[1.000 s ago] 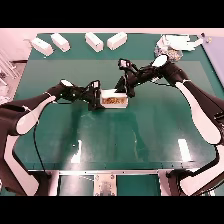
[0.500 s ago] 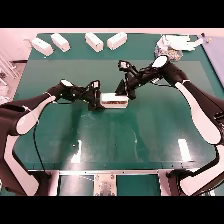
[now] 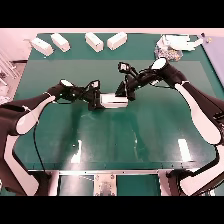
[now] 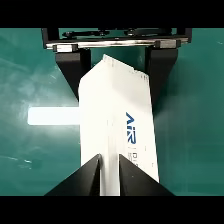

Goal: Fold the box and place the chain.

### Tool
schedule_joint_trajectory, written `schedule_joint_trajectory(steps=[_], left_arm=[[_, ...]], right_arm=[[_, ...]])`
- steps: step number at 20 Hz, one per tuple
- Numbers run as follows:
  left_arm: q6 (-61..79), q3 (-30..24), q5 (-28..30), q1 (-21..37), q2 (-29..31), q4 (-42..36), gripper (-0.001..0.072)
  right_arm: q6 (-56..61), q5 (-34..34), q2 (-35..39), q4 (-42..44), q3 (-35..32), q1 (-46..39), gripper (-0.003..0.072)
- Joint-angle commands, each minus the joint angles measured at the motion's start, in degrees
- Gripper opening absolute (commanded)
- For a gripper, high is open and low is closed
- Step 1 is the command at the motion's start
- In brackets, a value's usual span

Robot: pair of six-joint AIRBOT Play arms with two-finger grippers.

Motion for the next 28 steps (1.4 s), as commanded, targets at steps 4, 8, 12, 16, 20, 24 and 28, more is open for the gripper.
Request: schedule_joint_trajectory(steps=[4,8,12,16,20,24,28], left_arm=[[0.09,0.02,-0.15,-0.04,0.04,0.04,0.0470],[0.09,0.02,-0.15,-0.04,0.04,0.04,0.0470],[0.09,0.02,-0.13,-0.04,0.04,0.04,0.0470],[0.09,0.02,-0.13,-0.04,0.04,0.04,0.0470],[0.09,0.02,-0.13,-0.04,0.04,0.04,0.0470],[0.11,0.02,-0.13,-0.04,0.04,0.04,0.0470],[0.09,0.02,-0.11,-0.04,0.04,0.04,0.0470]], right_arm=[[-1.44,-2.67,-0.02,0.04,0.02,0.59,0.0155],[-1.38,-1.20,-0.02,-0.07,0.00,0.79,0.0152],[-1.38,-0.63,-0.04,-0.44,-0.24,0.79,0.0142],[-1.38,-0.63,-0.04,-0.44,-1.11,0.83,0.0142],[-1.42,-0.66,-0.04,-0.42,-3.23,0.85,0.0120],[-1.40,-0.42,0.00,0.39,-4.39,0.90,0.0123],[-1.44,2.86,0.00,3.17,-6.45,0.85,0.0154]])
